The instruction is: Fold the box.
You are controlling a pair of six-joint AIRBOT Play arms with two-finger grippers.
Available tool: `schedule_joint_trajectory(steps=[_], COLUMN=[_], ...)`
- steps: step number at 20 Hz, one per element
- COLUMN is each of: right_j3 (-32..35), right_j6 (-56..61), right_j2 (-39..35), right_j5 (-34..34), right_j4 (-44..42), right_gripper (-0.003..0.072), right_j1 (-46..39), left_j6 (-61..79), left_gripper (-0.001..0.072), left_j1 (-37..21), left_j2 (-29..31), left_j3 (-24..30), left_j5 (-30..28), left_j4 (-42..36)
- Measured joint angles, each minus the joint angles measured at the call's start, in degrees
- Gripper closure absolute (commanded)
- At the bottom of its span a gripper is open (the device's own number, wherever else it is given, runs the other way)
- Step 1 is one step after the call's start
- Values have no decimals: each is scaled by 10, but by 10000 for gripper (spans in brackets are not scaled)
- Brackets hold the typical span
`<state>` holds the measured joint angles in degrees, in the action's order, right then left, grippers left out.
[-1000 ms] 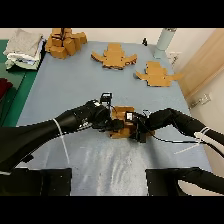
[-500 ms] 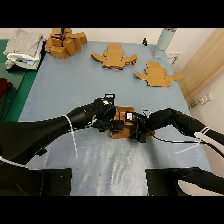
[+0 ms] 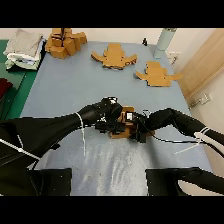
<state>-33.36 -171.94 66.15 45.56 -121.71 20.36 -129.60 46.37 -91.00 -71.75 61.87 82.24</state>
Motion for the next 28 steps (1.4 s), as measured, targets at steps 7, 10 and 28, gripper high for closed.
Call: schedule_joint_trajectory(steps=[7,10,28], right_j3=[0,0,0], right_j6=[1,0,0], right_j2=[0,0,0], right_j5=[0,0,0], right_j4=[0,0,0], right_gripper=[185,185,185], right_j1=[0,0,0], left_j6=[-3,-2,10], left_gripper=[695,695,288], left_j1=[2,1,-40], left_j2=[-8,-8,-3], left_j3=[-3,-3,-48], left_j5=[-12,-16,55], left_j4=[0,0,-61])
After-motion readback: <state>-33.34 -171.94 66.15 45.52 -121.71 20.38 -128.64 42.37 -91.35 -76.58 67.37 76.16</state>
